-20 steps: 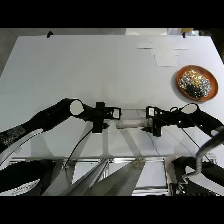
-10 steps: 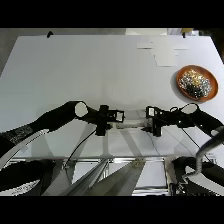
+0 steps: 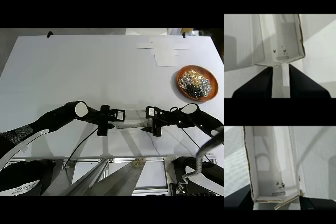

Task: Fold the box and place the chain.

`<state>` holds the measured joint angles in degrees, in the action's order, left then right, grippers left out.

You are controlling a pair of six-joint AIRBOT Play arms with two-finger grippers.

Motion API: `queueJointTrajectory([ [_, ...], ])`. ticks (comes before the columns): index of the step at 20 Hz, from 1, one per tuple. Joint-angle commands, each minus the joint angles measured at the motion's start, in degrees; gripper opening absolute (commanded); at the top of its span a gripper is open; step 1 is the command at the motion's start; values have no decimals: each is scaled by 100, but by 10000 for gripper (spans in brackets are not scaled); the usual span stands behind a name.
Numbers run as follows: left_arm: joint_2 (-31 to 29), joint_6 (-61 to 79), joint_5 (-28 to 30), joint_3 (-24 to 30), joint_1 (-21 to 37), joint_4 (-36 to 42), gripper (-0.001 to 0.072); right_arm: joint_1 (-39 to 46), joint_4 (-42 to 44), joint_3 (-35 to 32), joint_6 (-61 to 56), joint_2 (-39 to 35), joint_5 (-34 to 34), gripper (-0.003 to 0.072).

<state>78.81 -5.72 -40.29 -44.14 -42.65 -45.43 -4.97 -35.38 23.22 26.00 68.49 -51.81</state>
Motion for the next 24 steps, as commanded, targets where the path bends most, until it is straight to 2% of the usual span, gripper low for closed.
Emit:
queueJointTrajectory([
  [1,20,52,229,0,-92,195,199,-2,2,4,-2,-4,-2,416],
  [7,219,57,461,-2,-210,354,186,-2,2,4,-2,-4,-2,416],
  [9,219,59,479,-2,-210,398,18,-2,2,4,-2,-4,-2,416],
  [10,219,59,476,-2,-210,437,19,-2,2,4,-2,-2,-2,416],
  [12,219,61,479,-2,-227,490,41,-2,2,2,-2,-4,-2,416],
  [14,219,212,479,-2,-278,535,142,-2,2,4,0,-4,-2,416],
  [17,221,520,492,-2,-332,734,162,-2,2,2,-2,-4,-2,416],
  [18,221,551,472,-2,-334,732,190,-2,2,4,-2,-4,-2,416],
  [20,221,551,474,-2,-334,732,410,-2,2,4,-2,-4,-2,416],
  [21,221,551,474,-2,-334,732,426,-2,2,4,-2,-4,-2,416],
  [24,219,551,472,-2,-332,732,416,-2,2,2,-2,-4,-2,416],
])
